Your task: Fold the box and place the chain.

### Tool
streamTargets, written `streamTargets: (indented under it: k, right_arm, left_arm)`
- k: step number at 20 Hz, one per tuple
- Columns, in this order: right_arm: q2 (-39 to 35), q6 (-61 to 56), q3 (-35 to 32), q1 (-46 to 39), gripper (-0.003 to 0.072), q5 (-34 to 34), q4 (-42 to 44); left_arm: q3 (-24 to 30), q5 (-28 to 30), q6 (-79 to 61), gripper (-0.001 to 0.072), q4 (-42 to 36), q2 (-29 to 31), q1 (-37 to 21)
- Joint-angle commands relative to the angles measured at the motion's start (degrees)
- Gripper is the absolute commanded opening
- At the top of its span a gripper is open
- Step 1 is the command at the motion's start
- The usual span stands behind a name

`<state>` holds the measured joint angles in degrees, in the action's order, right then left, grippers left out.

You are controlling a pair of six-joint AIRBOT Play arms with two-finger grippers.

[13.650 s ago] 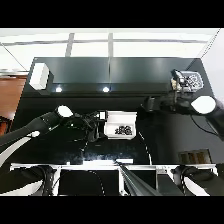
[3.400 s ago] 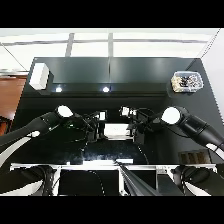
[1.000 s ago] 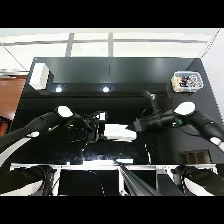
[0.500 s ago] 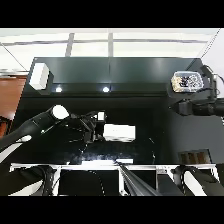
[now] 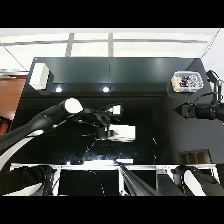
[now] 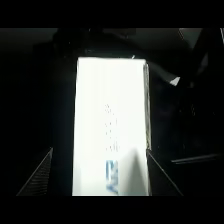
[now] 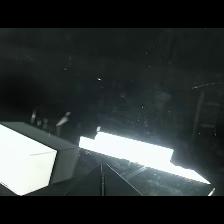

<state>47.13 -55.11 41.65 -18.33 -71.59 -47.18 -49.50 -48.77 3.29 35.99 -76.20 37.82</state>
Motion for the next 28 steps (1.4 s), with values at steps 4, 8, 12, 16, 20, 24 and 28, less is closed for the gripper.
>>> streamTargets:
  k: [4, 8, 12, 16, 20, 24, 28]
  right_arm:
    - [-0.07, 1.38, -0.66, -0.11, 0.0014, 2.36, -0.66]
    - [-0.07, 1.38, -0.66, -0.11, 0.0013, 2.6, -0.66]
    - [-0.04, 1.36, -0.66, -0.11, 0.0014, 2.51, -0.66]
    - [-0.07, 1.36, -0.66, -0.11, 0.0014, 2.36, -0.66]
    - [-0.07, 1.36, -0.66, -0.11, 0.0014, 2.36, -0.68]
    - [-0.07, 1.36, -0.66, -0.11, 0.0013, 2.38, -0.68]
    - [-0.07, 1.36, -0.66, -0.11, 0.0014, 2.36, -0.68]
  left_arm:
    - [-6.75, -2.86, 9.09, 0.0714, -0.68, -8.98, 2.51]
    - [-7.1, -7.39, 9.16, 0.0714, -0.63, -8.96, 2.54]
    - [-7.08, -8.11, 9.14, 0.0714, 2.71, -8.96, 2.82]
    - [-7.08, -6.58, 9.16, 0.0714, 11.52, -8.98, 5.46]
    - [-7.06, -0.26, 10.58, 0.0714, 15.04, -9.2, 8.52]
    - [-7.1, 5.2, 21.33, 0.0663, 26.45, -9.6, 12.2]
    - [-7.21, 2.34, 39.36, 0.0291, 39.21, -5.99, 11.89]
